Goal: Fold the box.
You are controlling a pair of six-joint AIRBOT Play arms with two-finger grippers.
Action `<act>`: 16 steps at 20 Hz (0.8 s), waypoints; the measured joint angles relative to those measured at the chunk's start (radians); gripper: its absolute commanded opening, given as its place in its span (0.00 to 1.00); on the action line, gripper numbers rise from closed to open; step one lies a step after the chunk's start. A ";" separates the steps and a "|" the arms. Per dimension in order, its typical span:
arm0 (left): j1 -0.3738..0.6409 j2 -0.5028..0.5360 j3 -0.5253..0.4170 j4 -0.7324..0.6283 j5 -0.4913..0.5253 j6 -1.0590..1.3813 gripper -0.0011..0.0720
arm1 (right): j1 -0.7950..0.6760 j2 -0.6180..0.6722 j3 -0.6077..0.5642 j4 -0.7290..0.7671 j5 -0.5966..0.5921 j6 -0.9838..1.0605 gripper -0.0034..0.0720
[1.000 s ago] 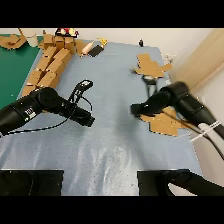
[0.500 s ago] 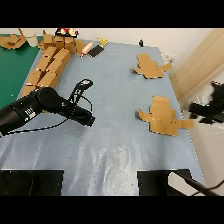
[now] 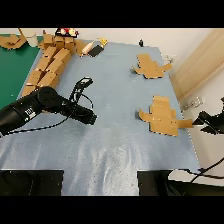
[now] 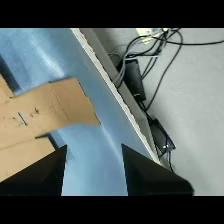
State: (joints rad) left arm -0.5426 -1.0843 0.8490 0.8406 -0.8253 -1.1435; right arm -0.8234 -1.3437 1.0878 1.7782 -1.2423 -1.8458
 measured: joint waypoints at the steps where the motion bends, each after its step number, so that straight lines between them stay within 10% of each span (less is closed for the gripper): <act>1: 0.000 0.000 0.000 -0.011 0.001 -0.001 0.03 | -0.006 -0.031 0.009 0.020 0.006 -0.025 0.75; 14: 0.000 0.000 0.000 -0.120 0.014 0.000 0.03 | 0.019 -0.199 0.063 0.275 -0.092 -0.198 0.49; 16: 0.000 0.000 0.000 -0.126 0.013 -0.006 0.03 | 0.045 -0.202 0.062 0.281 -0.110 -0.204 0.12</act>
State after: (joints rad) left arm -0.5426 -1.0843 0.8490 0.7151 -0.8124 -1.1492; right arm -0.7788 -1.5455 1.1500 2.0594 -1.3521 -2.0495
